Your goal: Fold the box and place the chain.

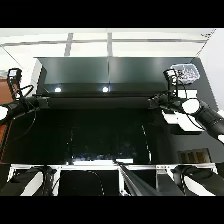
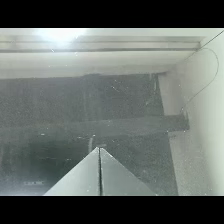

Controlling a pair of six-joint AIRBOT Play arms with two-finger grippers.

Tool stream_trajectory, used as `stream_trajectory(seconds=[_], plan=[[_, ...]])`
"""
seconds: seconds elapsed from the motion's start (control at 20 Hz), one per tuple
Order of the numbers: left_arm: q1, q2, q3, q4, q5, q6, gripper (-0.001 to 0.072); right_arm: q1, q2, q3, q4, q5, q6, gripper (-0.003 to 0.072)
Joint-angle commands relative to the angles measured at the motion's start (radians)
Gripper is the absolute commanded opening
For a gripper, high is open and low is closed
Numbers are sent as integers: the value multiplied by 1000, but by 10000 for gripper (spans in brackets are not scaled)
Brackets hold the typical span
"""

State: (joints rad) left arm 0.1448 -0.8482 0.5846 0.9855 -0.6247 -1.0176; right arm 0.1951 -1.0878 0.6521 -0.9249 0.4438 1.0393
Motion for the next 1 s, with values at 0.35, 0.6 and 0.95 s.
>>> stream_trajectory(seconds=[0.35,0.6,0.95], plan=[[-1,0,0,0,0,0,27,0,0,0,0,0,0,16],[-1,-2,-1,-6,4,-3,27,0,-1,0,10,0,1,15],[-2,-21,-1,-11,4,-3,27,1,-2,0,175,-70,2,21]])
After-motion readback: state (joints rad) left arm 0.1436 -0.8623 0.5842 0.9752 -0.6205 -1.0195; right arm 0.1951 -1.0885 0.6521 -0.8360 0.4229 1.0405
